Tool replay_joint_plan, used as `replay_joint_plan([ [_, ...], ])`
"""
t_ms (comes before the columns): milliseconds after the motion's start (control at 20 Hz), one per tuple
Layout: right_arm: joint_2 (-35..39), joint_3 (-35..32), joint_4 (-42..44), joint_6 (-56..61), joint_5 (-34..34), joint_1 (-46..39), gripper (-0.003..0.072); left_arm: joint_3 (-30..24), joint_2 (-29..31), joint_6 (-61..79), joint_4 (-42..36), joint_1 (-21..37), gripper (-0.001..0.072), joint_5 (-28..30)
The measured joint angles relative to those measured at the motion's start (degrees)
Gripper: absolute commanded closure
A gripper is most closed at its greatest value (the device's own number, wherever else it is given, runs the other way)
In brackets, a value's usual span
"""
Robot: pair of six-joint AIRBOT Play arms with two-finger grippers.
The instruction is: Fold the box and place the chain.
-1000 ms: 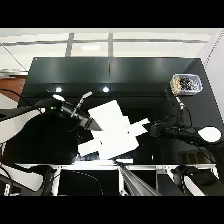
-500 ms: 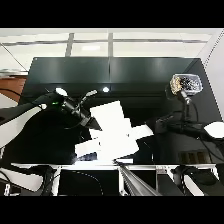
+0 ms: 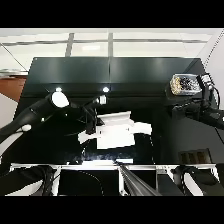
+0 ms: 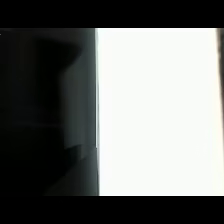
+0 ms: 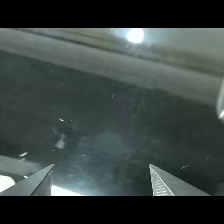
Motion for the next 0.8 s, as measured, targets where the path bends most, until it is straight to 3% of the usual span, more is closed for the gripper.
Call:
replay_joint_plan([
  [250, 0.00, -2.23, -0.33, -12.48, 2.91, 7.61, -0.0011, -2.05, -0.79, 8.31, -0.83, -3.02, 0.0678, 6.45],
  [800, -0.98, -14.45, 4.24, -28.41, -2.12, 30.73, -0.0011, -2.49, -2.86, 12.94, -4.00, -3.69, 0.0678, 7.30],
])
